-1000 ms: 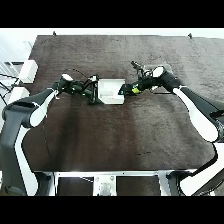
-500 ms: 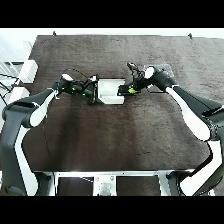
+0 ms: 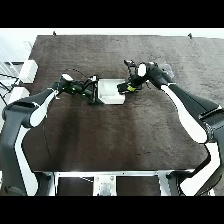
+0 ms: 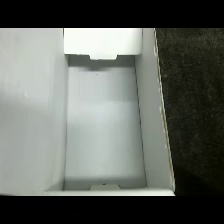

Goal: Fold the box and place the chain.

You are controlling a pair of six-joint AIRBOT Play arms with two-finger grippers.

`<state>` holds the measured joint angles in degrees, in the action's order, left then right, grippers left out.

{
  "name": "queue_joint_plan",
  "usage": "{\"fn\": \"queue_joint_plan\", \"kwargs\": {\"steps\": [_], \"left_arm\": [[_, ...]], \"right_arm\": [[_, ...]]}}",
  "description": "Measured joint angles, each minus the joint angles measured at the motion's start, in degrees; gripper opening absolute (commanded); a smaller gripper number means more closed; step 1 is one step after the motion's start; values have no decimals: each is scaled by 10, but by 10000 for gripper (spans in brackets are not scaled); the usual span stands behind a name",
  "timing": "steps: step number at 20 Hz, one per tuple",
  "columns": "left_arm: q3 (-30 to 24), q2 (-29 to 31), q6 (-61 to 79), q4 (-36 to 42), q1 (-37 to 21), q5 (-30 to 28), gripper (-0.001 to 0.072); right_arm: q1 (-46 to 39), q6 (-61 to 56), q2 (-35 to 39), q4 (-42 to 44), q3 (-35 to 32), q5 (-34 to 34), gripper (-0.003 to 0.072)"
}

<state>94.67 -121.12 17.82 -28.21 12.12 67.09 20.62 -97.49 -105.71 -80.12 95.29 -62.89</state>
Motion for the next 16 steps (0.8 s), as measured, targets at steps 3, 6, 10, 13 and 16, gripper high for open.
{"fn": "queue_joint_plan", "kwargs": {"steps": [3, 6, 10, 13, 16], "left_arm": [[0, 0, 0, 0, 0, 0, 364], [0, 0, 0, 0, 0, 0, 363], [0, 0, 0, 0, 0, 0, 363], [0, 0, 0, 0, 0, 0, 363], [0, 0, 0, 0, 0, 0, 363]], "right_arm": [[11, -28, -5, -30, 21, -21, 490], [19, -43, -27, -45, 54, -57, 490], [31, -58, -56, -66, 90, -102, 452], [36, -68, -68, -77, 102, -119, 424], [38, -83, -75, -87, 108, -136, 366]]}}
